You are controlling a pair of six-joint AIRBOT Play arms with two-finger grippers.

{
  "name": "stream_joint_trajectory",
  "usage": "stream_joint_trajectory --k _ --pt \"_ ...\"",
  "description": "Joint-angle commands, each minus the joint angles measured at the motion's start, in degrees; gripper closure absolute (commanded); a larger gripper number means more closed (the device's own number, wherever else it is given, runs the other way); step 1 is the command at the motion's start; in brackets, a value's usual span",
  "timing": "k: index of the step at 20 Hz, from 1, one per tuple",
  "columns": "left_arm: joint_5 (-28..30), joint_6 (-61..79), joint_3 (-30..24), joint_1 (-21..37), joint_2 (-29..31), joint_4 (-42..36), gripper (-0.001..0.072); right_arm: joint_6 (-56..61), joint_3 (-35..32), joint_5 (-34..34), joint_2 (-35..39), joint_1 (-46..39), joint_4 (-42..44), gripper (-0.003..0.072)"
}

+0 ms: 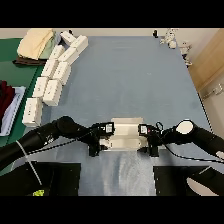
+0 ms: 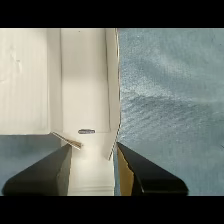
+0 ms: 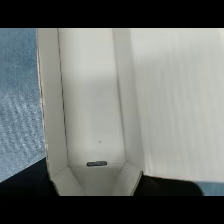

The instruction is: Fold the box.

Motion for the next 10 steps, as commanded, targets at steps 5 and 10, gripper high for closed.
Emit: stream_joint_trajectory --k 5,10 --pt "9.3 0.3 0.0 -3.6 -3.0 -1.8 0.0537 0.0 0.0 0.0 0.0 0.0 0.0 0.0161" --pt "10.4 0.7 0.4 -4.9 -4.0 -4.6 0.0617 0.0 0.0 0.0 0.0 0.0 0.0 0.0161"
